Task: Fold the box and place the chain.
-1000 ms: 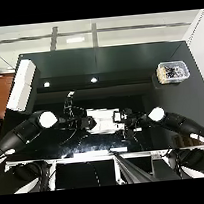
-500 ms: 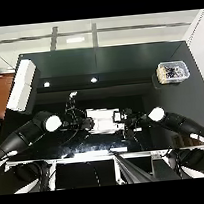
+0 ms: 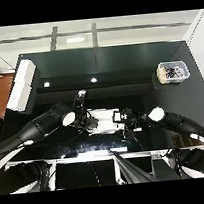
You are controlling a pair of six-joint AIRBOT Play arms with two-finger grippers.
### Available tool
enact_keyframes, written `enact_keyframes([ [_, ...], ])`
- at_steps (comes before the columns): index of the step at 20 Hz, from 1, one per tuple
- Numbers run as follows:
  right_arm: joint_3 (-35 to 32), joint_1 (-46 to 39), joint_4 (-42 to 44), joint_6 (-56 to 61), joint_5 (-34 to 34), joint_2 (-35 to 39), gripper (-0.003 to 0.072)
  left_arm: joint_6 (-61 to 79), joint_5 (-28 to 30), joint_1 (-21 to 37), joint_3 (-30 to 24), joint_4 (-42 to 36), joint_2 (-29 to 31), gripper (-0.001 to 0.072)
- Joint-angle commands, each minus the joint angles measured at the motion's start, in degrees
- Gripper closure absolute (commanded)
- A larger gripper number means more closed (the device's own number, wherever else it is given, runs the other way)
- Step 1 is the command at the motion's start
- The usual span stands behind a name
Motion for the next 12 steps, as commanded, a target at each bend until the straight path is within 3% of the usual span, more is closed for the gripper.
enact_keyframes([
  [1,-0.02,0.00,0.00,0.00,0.00,-0.04,0.0162,-7.23,-3.26,-2.27,2.51,6.64,-1.64,0.0405],
  [12,-0.02,0.00,0.00,0.00,0.02,-0.04,0.0162,-11.43,-3.17,-3.82,2.67,4.13,-4.26,0.0421],
])
